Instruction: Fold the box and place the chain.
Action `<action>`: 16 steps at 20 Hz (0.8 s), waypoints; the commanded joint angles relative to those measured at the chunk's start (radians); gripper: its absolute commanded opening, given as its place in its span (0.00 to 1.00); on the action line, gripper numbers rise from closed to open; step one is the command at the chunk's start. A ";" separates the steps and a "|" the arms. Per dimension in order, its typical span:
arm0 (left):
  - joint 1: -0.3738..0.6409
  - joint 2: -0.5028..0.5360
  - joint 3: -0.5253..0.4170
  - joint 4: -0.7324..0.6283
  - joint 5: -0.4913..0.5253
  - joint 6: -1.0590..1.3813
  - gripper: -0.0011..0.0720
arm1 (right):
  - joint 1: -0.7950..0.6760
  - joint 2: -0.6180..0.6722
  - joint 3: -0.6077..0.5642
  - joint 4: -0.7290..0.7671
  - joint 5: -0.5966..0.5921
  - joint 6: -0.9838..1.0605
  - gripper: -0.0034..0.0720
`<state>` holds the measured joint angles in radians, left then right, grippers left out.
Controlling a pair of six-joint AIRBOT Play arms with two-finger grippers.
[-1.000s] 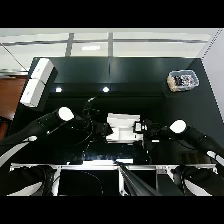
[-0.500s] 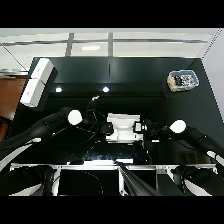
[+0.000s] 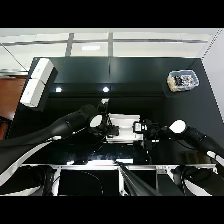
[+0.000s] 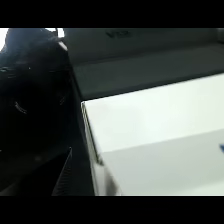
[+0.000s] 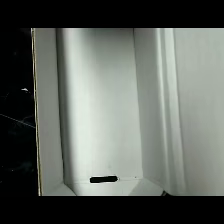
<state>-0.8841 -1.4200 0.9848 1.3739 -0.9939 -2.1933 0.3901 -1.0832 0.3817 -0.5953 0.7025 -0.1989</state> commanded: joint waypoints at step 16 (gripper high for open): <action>-0.050 -0.101 0.092 0.084 -0.066 -0.177 0.32 | 0.001 -0.001 -0.001 0.000 -0.007 0.000 0.36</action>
<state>-0.9333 -1.5120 1.0737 1.4509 -1.0584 -2.3592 0.3901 -1.0832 0.3817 -0.5953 0.6945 -0.1982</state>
